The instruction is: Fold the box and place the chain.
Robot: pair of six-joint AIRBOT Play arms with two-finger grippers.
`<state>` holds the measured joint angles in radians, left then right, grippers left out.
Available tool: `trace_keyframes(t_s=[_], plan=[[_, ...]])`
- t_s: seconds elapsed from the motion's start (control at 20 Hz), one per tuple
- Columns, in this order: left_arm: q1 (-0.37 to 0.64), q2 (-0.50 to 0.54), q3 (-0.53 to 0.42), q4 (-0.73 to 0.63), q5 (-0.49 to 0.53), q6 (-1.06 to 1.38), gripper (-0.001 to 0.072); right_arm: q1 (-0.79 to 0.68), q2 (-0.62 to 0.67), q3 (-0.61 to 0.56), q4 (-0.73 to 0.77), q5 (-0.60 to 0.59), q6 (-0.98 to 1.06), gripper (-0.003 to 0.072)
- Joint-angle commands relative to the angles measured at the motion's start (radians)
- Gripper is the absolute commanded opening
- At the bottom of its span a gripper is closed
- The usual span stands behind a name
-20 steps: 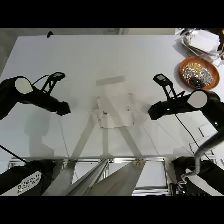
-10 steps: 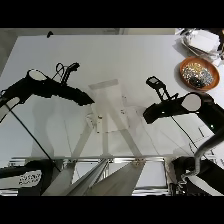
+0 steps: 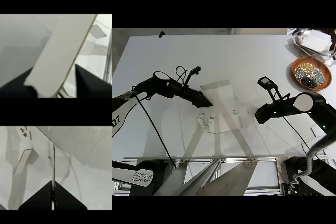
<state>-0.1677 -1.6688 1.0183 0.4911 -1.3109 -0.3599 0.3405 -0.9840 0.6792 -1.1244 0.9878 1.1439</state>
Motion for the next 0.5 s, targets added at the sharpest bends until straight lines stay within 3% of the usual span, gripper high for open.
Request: trace_keyframes(t_s=[0.0, 0.05, 0.1, 0.2, 0.35, 0.45], plan=[[-0.014, -0.015, 0.002, -0.012, -0.044, 0.051, 0.0133, 0.001, 0.001, 0.0, 0.0, 0.0, 0.004, 0.0013], [-0.013, -0.012, 0.002, -0.014, -0.041, 0.077, 0.0129, 0.001, 0.001, 0.0, 0.0, 0.0, 0.006, 0.0013], [-0.013, -0.005, 0.002, -0.011, -0.039, 0.116, 0.0028, 0.001, 0.001, 0.0, 0.002, 0.002, 0.016, 0.0013], [-0.016, 0.017, 0.002, -0.004, -0.037, 0.195, 0.0002, 0.001, 0.001, 0.001, 0.002, 0.024, 0.035, 0.0017], [-0.042, 0.071, 0.002, 0.015, -0.032, 0.204, 0.0002, 0.001, 0.003, 0.006, 0.0, 0.1, 0.038, 0.0179], [-0.087, 0.12, 0.002, 0.125, -0.038, 0.202, 0.0, 0.001, 0.003, 0.029, -0.004, 0.189, 0.039, 0.0275]])
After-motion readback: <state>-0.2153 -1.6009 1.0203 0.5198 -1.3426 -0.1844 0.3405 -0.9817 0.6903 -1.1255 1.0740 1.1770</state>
